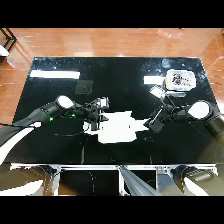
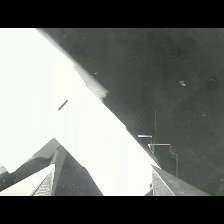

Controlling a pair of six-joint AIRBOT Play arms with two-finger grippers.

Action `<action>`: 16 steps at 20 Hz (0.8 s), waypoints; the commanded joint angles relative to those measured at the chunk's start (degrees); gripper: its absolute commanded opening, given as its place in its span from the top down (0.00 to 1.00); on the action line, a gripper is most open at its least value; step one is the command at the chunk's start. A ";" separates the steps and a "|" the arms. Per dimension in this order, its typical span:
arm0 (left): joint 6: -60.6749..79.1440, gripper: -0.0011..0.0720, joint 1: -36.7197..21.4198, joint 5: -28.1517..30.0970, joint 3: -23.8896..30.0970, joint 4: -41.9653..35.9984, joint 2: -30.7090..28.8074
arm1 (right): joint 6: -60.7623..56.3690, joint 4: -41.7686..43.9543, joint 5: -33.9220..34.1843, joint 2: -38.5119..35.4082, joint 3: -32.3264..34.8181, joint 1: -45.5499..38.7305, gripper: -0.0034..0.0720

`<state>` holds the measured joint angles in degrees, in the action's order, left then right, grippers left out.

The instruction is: Fold the box and place the chain.

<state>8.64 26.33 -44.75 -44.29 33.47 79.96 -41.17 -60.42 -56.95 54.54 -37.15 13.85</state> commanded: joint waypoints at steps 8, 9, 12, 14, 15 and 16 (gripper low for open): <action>-0.04 0.95 -0.42 -1.99 0.04 4.09 0.04 | 10.86 0.37 -0.74 0.07 4.24 8.57 0.06; -0.04 0.95 -0.42 -2.34 0.04 4.02 0.04 | 12.70 0.39 -0.28 0.07 4.68 9.81 0.06; -0.07 0.95 -0.42 -2.43 0.04 4.00 0.04 | 16.37 0.20 2.14 0.17 6.86 12.76 0.06; -0.07 0.95 -0.42 -2.40 0.02 4.00 0.04 | 17.79 0.24 5.73 0.26 8.33 14.56 0.06; -0.04 0.95 -0.42 -2.38 0.02 4.00 0.04 | 18.58 0.26 7.06 0.52 8.81 15.50 0.06; -0.07 0.95 -0.42 -2.38 0.02 4.00 0.04 | 19.41 0.26 8.35 0.98 9.09 16.52 0.06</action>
